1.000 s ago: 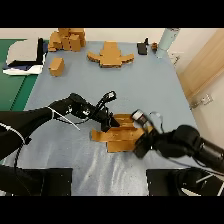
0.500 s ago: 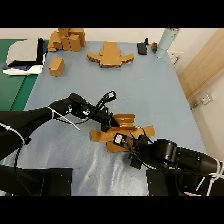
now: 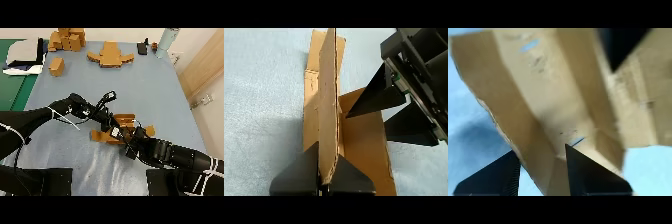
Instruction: Fold the box.
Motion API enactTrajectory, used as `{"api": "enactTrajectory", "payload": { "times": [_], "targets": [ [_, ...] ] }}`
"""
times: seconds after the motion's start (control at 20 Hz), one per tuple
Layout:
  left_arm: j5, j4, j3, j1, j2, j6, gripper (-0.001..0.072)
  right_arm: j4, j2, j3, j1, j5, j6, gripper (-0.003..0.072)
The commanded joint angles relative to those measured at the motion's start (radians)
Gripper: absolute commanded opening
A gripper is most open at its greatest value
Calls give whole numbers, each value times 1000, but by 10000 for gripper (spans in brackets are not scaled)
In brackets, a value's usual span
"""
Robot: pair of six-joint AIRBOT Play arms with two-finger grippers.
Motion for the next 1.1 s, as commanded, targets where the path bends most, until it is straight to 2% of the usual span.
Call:
{"api": "enactTrajectory", "payload": {
  "times": [0.0, 0.05, 0.1, 0.15, 0.35, 0.5, 0.65, 0.85, 0.95, 1.05],
  "targets": [
    [1, 0, 1, 0, 0, 0, 15, -26, -2, 28, 1, -10, 54, 409],
    [1, 0, 1, 0, 0, 0, 15, -27, -2, 32, 1, -18, 54, 419],
    [1, 0, 1, 0, 0, 0, 16, -52, -2, 32, 1, -43, 54, 600],
    [1, 0, 1, 0, 0, 0, 16, -71, 3, 36, 0, -93, 53, 715],
    [1, 0, 1, -2, 0, 0, 16, -3, 61, 35, -104, -98, -19, 715],
    [1, 0, 1, -2, 0, 0, 16, 137, 65, 33, -229, -5, -309, 715],
    [1, 0, 1, -2, 0, 0, 16, 385, 65, 34, -391, 75, -671, 714],
    [1, 0, 1, -2, 0, 0, 15, 785, 35, 34, -617, 69, -1223, 714],
    [1, 0, 1, -2, 0, 0, 16, 914, -1, 34, -686, 34, -1414, 714],
    [1, 0, 1, -2, 0, 0, 15, 979, -35, 38, -707, -12, -1532, 714]
  ]
}}
